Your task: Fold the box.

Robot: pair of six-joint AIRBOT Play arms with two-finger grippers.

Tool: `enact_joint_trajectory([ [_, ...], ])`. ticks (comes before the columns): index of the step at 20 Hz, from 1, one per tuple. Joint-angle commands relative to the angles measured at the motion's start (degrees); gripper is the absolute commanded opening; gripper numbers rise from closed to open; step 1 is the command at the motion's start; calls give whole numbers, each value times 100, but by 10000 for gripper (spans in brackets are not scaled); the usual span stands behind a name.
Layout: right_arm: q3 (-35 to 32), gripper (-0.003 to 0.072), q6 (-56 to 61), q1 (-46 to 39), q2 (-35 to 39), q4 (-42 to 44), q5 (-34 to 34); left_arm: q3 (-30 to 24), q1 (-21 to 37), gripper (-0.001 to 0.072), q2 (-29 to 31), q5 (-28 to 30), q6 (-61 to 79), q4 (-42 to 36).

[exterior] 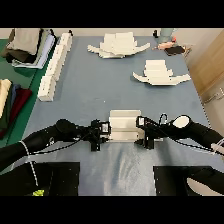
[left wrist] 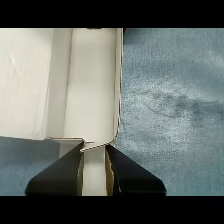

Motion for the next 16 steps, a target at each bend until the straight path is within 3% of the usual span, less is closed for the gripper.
enact_joint_trajectory([
  [1, 0, 539, 13, 7, 0, 11, 20, -50, 50, 215, 107, -15, -149, 101],
  [2, 2, 539, 13, 7, 0, 11, 17, -96, 61, 362, 111, -17, -201, 125],
  [3, 0, 539, 13, 7, 0, 11, 20, -146, 85, 410, 114, -66, -208, 179],
  [13, 0, 539, 13, 7, 0, 11, 20, -179, 118, 398, 111, -208, -219, 197],
  [16, 0, 539, 13, 7, 0, 11, 20, -188, 149, 402, 133, -149, -374, 557],
])
